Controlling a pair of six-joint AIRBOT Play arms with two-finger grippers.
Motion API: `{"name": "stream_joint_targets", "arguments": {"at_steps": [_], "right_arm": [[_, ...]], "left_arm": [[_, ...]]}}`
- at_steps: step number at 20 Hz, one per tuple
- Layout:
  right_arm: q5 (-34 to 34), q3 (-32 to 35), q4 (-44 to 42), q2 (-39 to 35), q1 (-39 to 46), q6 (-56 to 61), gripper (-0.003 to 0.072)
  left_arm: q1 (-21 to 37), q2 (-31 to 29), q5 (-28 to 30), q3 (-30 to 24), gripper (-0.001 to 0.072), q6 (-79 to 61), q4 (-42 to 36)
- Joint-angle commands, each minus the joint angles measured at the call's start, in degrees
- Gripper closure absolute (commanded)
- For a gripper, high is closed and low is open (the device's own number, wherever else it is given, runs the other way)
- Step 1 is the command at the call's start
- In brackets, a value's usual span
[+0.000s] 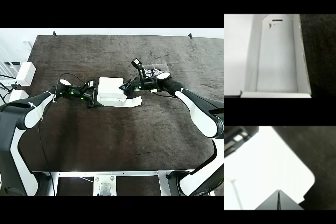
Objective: Fold the box and place the chain.
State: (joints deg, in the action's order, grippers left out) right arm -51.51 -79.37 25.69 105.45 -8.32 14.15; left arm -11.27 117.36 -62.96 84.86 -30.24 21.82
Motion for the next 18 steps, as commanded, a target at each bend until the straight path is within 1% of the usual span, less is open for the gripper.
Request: {"name": "stream_joint_targets", "arguments": {"at_steps": [1,7,9,11,14,15,16,17,18], "right_arm": [[0.70,-1.07,4.17,2.19,-0.20,4.44,0.0680],[-0.28,-3.56,4.15,1.77,-0.17,4.22,0.0679],[-0.63,-3.74,4.68,-0.79,-0.17,3.41,0.0679],[-1.05,-3.30,8.33,-4.87,-0.17,3.89,0.0680],[-3.37,-1.25,19.89,-11.34,-0.15,6.03,0.0677],[-4.11,-0.22,23.43,-13.09,-0.15,6.01,0.0535],[-4.74,0.90,26.82,-14.49,-0.15,6.01,0.0235],[-5.44,1.75,29.29,-15.17,-0.15,5.97,0.0112],[-6.32,2.43,30.75,-15.17,-0.17,5.86,0.0112]], "left_arm": [[0.02,0.02,-0.02,0.00,0.0361,-0.04,0.02],[0.02,0.02,-0.04,0.00,0.0361,-0.04,0.02],[0.02,0.02,-0.02,0.00,0.0361,-0.04,0.02],[0.02,0.02,-0.04,0.00,0.0361,-0.04,0.02],[0.02,0.02,-0.02,0.00,0.0361,-0.04,0.02],[0.02,0.02,-0.02,0.00,0.0361,-0.04,0.02],[0.02,0.02,-0.04,0.00,0.0361,-0.04,0.02],[0.02,0.02,-0.04,0.00,0.0361,-0.04,0.02],[0.02,0.02,-0.04,0.00,0.0361,-0.04,0.02]]}}
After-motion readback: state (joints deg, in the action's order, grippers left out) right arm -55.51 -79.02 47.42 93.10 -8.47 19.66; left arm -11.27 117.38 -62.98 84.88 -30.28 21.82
